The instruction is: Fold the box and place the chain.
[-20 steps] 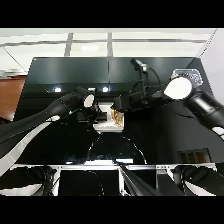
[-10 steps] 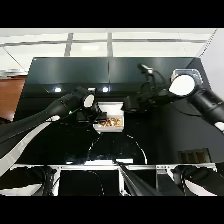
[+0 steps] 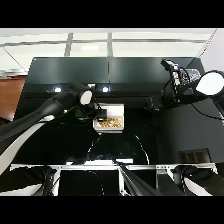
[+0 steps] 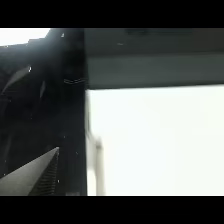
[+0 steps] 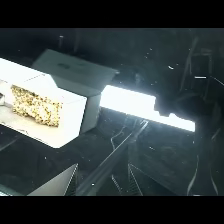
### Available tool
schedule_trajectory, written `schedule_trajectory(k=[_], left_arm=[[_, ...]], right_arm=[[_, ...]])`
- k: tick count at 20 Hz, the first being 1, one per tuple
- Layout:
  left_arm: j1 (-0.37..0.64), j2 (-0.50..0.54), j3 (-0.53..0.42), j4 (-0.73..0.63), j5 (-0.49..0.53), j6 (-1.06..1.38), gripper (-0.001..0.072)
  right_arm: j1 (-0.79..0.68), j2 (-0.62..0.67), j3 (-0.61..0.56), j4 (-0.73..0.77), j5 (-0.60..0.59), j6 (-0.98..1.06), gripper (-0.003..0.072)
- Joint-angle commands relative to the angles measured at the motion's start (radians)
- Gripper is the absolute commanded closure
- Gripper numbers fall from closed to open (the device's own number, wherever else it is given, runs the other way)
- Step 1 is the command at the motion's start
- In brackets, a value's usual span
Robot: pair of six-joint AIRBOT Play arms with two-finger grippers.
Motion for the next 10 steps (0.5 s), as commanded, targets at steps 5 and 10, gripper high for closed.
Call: schedule_trajectory(k=[5,10], left_arm=[[0.108,0.431,-0.168,0.217,-0.031,0.127,0.015],[0.67,0.548,-0.533,-0.386,0.177,0.645,0.0157]], right_arm=[[-0.005,0.006,-0.001,-0.052,-0.005,0.002,0.0314],[-0.005,0.004,-0.001,-0.119,-0.114,0.002,0.0314]])
